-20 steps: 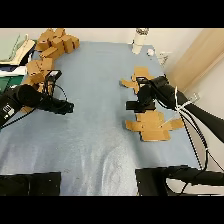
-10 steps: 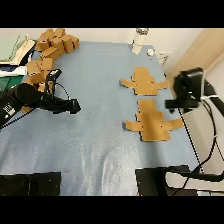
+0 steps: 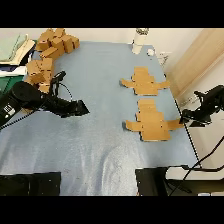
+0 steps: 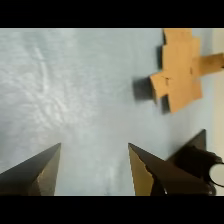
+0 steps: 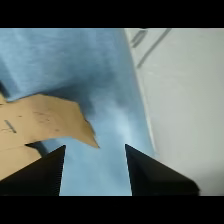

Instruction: Fold the box.

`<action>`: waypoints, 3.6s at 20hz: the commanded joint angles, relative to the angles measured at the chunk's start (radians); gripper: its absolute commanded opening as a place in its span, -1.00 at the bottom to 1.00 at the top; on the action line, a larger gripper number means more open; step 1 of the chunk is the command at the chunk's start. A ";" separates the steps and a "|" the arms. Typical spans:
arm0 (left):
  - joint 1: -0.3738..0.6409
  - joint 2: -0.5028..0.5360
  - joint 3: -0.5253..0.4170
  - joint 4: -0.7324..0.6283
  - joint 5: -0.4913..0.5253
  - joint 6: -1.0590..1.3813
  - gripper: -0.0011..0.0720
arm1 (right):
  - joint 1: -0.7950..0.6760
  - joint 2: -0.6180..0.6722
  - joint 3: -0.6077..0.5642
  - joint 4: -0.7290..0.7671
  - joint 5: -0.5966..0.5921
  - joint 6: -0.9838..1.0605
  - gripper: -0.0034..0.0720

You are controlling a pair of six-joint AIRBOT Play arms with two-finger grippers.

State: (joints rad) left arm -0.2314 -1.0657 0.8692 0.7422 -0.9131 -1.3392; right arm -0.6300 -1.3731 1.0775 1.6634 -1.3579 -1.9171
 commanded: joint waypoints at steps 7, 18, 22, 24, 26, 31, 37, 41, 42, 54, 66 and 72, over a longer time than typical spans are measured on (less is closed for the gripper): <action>0.002 0.000 0.000 -0.142 -0.164 0.112 0.78 | 0.009 -0.090 -0.004 0.394 -0.097 -0.220 -0.69; 0.228 0.000 0.000 -0.127 -0.271 0.304 0.77 | 0.540 0.114 -0.266 0.686 0.213 0.058 -0.90; 0.330 0.000 0.000 -0.069 -0.329 0.306 0.77 | 0.715 0.150 -0.350 0.592 0.409 0.180 -0.56; 0.343 0.000 0.000 -0.043 -0.338 0.306 0.77 | 0.741 0.126 -0.349 0.555 0.390 0.201 0.08; 0.343 0.000 0.000 -0.039 -0.332 0.306 0.77 | 0.742 0.108 -0.349 0.550 0.373 0.201 0.06; 0.343 0.000 0.000 -0.039 -0.327 0.269 0.77 | 0.745 0.101 -0.349 0.571 0.357 0.173 -0.70; 0.345 -0.070 0.000 -0.039 -0.335 0.332 0.77 | 0.867 0.119 -0.350 0.674 0.410 -0.144 -0.90; 0.344 -0.182 0.000 -0.047 -0.315 0.389 0.77 | 0.983 0.179 -0.350 0.658 0.502 -0.171 -0.90; 0.344 -0.198 0.000 -0.048 -0.280 0.391 0.77 | 1.007 0.195 -0.350 0.646 0.515 -0.170 -0.90; 0.289 -0.476 0.067 -0.347 -0.157 0.739 0.76 | 1.079 0.229 -0.350 0.637 0.520 -0.150 -0.90; 0.289 -0.528 0.098 -0.346 -0.419 0.832 -0.16 | 1.079 0.227 -0.350 0.545 0.524 -0.091 -0.90; 0.309 -0.528 0.098 -0.363 -0.501 0.835 -0.15 | 1.079 0.226 -0.350 0.520 0.530 -0.071 -0.90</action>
State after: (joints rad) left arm 0.0639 -1.5936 0.9665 0.3920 -1.3621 -0.5079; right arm 0.4480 -1.1461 0.7273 2.2017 -0.8295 -2.0018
